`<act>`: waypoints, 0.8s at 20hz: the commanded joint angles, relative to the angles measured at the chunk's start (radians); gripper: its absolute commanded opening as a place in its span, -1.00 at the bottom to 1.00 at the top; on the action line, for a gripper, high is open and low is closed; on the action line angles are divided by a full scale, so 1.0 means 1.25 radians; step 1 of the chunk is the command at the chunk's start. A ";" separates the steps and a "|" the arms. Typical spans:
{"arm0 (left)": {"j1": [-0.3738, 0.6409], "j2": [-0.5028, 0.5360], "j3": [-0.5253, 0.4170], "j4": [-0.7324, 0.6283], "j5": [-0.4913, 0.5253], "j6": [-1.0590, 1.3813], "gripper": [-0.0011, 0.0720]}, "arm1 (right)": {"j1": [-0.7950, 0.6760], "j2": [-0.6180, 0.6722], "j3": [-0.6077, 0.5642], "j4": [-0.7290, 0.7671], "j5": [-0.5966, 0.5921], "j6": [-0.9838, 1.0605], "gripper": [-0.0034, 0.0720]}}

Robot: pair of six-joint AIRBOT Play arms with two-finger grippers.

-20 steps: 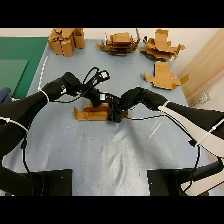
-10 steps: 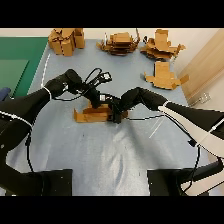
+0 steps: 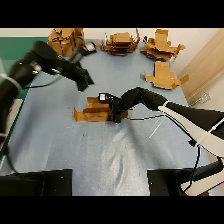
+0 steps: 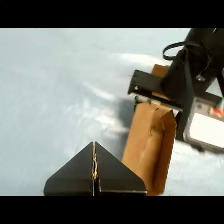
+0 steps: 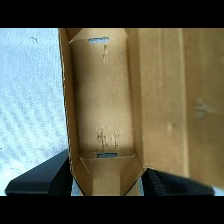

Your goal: Fold the box.

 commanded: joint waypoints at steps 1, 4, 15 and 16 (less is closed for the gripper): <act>0.104 0.126 -0.081 0.050 -0.024 -0.029 -0.95 | 0.001 0.000 0.001 0.000 -0.001 0.001 0.43; 0.151 0.191 -0.249 0.215 0.025 0.004 -0.94 | 0.000 0.000 0.001 0.000 -0.001 0.001 0.43; -0.045 0.105 -0.372 0.122 0.133 0.271 0.84 | 0.001 0.000 0.001 0.000 0.000 0.002 0.43; -0.052 0.083 -0.372 0.122 0.133 0.271 0.80 | 0.001 0.000 0.001 0.001 0.000 0.002 0.43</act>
